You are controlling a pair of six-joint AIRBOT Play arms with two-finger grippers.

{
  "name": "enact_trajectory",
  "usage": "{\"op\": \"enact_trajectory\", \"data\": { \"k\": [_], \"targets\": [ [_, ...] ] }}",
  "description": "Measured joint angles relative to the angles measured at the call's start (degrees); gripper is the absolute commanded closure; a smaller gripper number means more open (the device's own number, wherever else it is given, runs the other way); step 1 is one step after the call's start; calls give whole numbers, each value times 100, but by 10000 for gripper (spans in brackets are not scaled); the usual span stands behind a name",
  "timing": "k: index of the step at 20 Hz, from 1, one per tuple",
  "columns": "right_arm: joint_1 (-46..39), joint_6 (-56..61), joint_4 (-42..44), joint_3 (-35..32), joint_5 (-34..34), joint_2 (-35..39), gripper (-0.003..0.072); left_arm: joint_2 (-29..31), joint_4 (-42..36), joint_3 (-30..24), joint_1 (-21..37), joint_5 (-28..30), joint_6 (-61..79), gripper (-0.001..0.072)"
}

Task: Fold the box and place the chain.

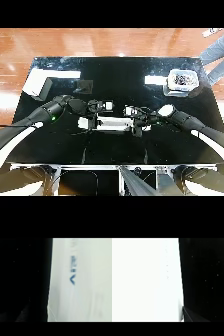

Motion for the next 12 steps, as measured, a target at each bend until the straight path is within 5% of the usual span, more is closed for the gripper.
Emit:
{"op": "enact_trajectory", "data": {
  "k": [7,8,9,12],
  "targets": [
    [0,17,-9,0,-15,-2,272,284,391,11,4,48,-619,83],
    [0,17,-9,0,-13,0,229,328,474,13,11,74,-664,83],
    [0,17,-9,0,-15,-2,91,361,542,13,28,138,-732,83],
    [0,17,-20,0,-28,-2,79,435,669,13,168,262,-968,83]
  ]
}}
